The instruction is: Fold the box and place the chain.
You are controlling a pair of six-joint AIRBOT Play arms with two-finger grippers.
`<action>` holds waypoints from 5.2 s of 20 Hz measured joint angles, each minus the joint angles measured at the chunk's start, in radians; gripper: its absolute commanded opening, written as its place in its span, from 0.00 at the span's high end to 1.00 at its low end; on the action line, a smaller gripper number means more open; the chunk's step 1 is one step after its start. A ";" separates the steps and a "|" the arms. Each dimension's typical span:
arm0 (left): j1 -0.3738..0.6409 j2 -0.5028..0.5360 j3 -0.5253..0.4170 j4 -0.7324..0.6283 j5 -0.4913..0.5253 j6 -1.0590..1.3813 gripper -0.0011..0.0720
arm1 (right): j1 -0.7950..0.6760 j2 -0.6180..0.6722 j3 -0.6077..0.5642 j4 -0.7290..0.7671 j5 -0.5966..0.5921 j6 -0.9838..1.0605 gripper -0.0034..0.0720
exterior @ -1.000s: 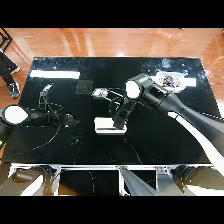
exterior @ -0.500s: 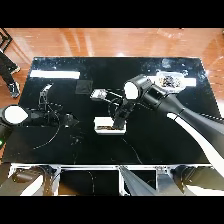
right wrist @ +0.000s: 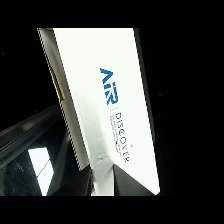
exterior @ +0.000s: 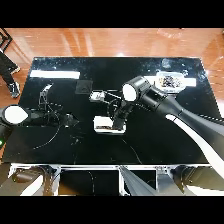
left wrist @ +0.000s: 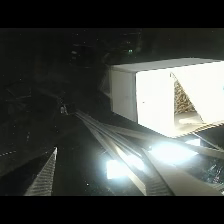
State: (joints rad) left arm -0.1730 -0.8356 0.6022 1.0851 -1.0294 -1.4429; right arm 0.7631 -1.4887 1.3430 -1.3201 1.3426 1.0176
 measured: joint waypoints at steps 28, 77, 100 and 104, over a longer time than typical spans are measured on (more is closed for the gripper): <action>0.000 0.000 0.000 0.003 -0.007 0.000 0.14 | 0.007 0.000 0.000 -0.027 0.002 0.007 0.64; 0.000 -0.013 -0.001 0.003 -0.010 0.000 0.14 | -0.016 0.013 -0.022 0.007 -0.012 0.080 0.63; 0.000 -0.013 -0.001 0.002 -0.029 0.003 0.14 | -0.224 0.183 -0.580 0.819 -0.486 0.398 0.93; 0.000 -0.013 -0.001 0.001 -0.030 0.003 0.14 | -0.214 0.156 -0.584 0.819 -0.498 0.396 0.93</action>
State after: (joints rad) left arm -0.1730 -0.8486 0.6014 1.0863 -1.0592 -1.4395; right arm 0.5488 -1.3323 0.7586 -0.5011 0.8444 1.4136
